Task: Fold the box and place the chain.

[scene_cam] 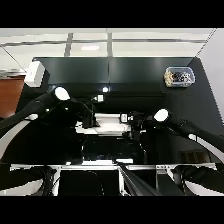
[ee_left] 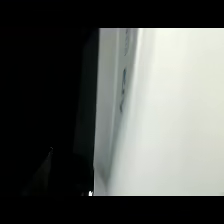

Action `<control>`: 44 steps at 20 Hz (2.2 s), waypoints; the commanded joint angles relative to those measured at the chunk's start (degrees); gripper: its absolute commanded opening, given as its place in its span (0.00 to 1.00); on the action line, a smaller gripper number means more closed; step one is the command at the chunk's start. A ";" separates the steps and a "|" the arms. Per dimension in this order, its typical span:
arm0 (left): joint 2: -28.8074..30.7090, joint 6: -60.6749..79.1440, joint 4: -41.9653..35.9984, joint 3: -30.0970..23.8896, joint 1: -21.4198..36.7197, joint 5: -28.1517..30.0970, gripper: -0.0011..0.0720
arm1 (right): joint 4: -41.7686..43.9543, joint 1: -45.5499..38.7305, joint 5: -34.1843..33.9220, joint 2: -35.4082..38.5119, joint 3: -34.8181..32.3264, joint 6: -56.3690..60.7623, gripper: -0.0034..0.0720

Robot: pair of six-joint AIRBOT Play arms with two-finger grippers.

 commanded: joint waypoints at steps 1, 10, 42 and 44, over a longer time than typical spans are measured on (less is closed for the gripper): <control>7.54 -11.47 10.97 0.04 2.82 -0.98 0.90 | -0.02 0.00 0.17 -0.02 0.04 0.07 0.65; 13.55 -32.72 -13.29 -9.81 4.87 -18.34 0.05 | -0.04 0.00 0.20 -0.02 0.04 0.07 0.65; 21.57 -16.02 -9.11 -10.91 12.04 -3.32 0.05 | -0.17 0.00 0.42 -0.02 0.04 -0.04 0.35; 24.04 -4.46 -9.05 -16.11 11.26 -5.64 0.06 | -0.17 0.00 0.42 -0.02 0.04 -0.07 0.35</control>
